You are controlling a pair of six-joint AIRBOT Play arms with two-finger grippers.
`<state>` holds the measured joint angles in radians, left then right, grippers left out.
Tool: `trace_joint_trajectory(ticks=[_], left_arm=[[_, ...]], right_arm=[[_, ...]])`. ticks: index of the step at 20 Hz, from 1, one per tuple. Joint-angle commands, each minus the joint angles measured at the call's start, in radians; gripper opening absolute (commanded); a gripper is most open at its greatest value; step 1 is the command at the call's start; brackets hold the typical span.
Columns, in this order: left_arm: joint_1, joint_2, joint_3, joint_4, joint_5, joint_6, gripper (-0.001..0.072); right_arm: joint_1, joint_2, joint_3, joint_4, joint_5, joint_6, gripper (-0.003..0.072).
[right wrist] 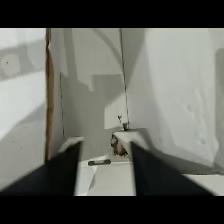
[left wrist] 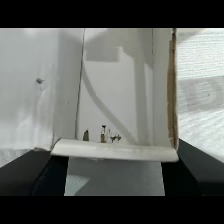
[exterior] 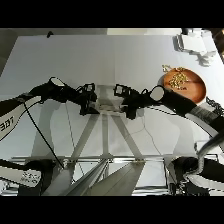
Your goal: Fold the box and place the chain.
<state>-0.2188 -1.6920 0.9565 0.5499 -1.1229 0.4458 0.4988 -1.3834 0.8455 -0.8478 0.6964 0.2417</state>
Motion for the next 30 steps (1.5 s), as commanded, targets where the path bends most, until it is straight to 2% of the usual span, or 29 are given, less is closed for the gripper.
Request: trace_joint_trajectory(ticks=[1,4,6,8,9,10,15,19,21,24,27,30], left_arm=[[0.0,0.0,0.0,0.001,0.0,0.0,0.0438],[0.0,0.0,0.0,0.001,0.0,0.0,0.0438],[0.0,0.0,0.0,0.001,0.0,0.0,0.0438],[0.0,0.0,0.0,0.001,0.0,0.0,0.0438],[0.0,0.0,0.0,0.001,0.0,0.0,0.0438],[0.0,0.0,0.0,0.001,0.0,0.0,0.0438],[0.0,0.0,0.0,0.001,0.0,0.0,0.0438],[0.0,0.0,0.0,0.001,0.0,0.0,0.0438],[0.0,0.0,0.0,0.001,0.0,0.0,0.0438],[0.0,0.0,0.0,0.001,0.0,0.0,0.0438],[0.0,0.0,0.0,0.001,0.0,0.0,0.0438],[0.0,0.0,0.0,0.001,0.0,0.0,0.0438]], right_arm=[[0.001,-0.001,0.0,0.014,-0.008,-0.014,0.0439],[0.001,0.0,0.0,0.014,0.002,-0.005,0.0407],[0.001,0.002,0.0,0.014,0.03,-0.002,0.0243],[0.0,0.025,0.0,0.013,0.064,0.042,0.0216],[0.0,0.048,0.0,-0.002,0.075,0.069,0.0101],[0.0,0.075,-0.001,-0.03,0.076,0.109,0.002],[0.0,0.269,-0.011,-0.28,0.074,0.495,0.0012],[-0.007,0.464,-0.108,-0.517,0.078,0.837,0.0011],[-0.062,0.538,-0.182,-0.52,0.112,0.953,0.0011],[-0.209,0.551,-0.266,-0.497,0.166,1.133,0.0008],[-0.326,0.527,-0.319,-0.421,0.117,1.176,0.0007],[-0.364,0.468,-0.357,-0.271,0.044,1.17,0.0005]])
